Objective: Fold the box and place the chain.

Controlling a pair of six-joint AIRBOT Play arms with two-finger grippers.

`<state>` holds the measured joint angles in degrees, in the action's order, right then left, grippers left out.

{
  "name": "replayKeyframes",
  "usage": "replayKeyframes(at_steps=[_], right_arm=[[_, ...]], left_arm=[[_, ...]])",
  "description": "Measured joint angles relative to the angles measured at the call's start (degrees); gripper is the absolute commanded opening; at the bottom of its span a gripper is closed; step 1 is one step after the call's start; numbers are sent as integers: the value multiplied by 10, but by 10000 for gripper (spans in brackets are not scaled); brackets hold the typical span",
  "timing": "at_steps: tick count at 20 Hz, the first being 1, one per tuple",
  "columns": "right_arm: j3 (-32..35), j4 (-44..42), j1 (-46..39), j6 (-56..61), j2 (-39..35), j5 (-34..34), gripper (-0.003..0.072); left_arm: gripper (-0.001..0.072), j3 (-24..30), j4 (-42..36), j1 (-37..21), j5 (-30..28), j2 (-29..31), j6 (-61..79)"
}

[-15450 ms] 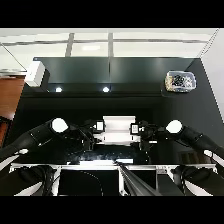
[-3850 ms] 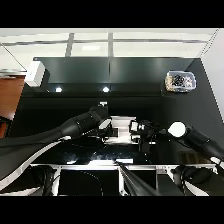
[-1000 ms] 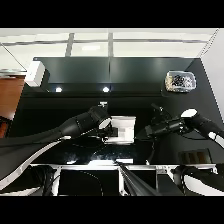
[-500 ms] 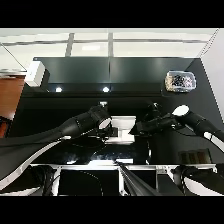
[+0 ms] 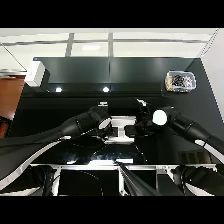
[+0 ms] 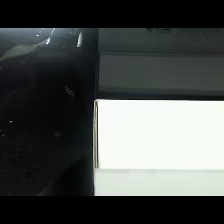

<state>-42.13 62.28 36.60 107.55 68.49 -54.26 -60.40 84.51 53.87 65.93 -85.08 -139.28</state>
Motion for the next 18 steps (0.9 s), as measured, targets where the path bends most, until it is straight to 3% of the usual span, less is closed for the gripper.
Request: replayKeyframes(at_steps=[1, 2, 3, 9, 18], right_arm=[[-10, 39, 20, 48, 0, -3, 341], [-19, 70, 35, 87, -1, -9, 270], [-25, 100, 49, 125, -1, -16, 245], [-40, 170, 83, 250, 8, -51, 245], [-46, 171, 92, 284, 46, -67, 222]], left_arm=[[25, 0, 0, 0, 0, 0, 0], [25, 0, -1, 0, 0, 0, 0], [25, 0, -1, 0, 1, 0, 0], [25, 0, -1, 0, 3, 0, 0], [25, 0, 0, 0, 5, 0, 0]])
